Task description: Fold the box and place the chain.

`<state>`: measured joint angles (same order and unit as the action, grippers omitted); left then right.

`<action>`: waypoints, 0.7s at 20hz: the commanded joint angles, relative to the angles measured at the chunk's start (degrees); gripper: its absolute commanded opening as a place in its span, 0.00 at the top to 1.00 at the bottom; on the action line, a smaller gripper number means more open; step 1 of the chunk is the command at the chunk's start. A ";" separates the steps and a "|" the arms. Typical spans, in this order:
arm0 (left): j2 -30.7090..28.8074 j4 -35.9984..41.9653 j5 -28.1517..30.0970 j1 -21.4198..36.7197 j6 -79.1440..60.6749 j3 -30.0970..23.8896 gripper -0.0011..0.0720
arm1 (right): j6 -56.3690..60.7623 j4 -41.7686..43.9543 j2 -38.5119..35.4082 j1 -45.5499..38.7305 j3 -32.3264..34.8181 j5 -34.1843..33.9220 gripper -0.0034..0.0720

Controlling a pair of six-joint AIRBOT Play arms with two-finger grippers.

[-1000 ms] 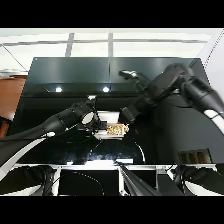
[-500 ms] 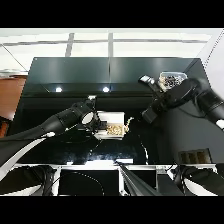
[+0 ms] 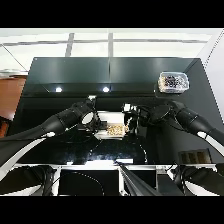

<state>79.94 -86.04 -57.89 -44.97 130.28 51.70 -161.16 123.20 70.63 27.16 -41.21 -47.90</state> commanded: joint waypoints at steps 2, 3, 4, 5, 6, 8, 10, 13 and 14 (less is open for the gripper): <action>0.00 -0.26 0.28 0.00 0.02 0.02 0.95 | -8.44 4.50 2.08 0.79 0.79 1.40 0.00; 0.00 -0.24 0.28 0.00 0.02 0.02 0.95 | -8.44 4.57 2.51 1.03 0.79 1.36 0.00; 0.00 -0.24 0.28 0.00 0.02 0.04 0.95 | -8.57 4.52 2.89 1.53 0.79 1.40 0.00; 0.00 -0.26 0.26 0.00 0.02 0.02 0.95 | -8.63 4.50 3.15 1.99 0.79 1.64 0.00; 0.00 -0.26 0.28 0.00 0.02 0.02 0.95 | -8.61 4.46 3.37 2.36 0.79 1.79 0.00; 0.00 -0.26 0.28 0.00 0.02 0.02 0.95 | -8.61 4.31 3.65 2.43 0.79 1.92 0.09; 0.00 -0.24 0.31 0.00 0.02 0.02 0.95 | -8.59 4.31 3.67 2.43 0.79 2.43 0.23; 0.00 -0.24 0.33 0.00 0.02 0.02 0.95 | -8.59 4.28 3.69 2.43 0.79 3.15 0.23; 0.00 -0.24 0.33 0.00 0.04 0.02 0.95 | -8.59 4.28 3.69 2.49 0.79 3.37 0.23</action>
<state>79.94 -86.19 -57.58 -44.97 130.32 51.70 -169.60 127.44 74.22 29.52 -40.42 -45.28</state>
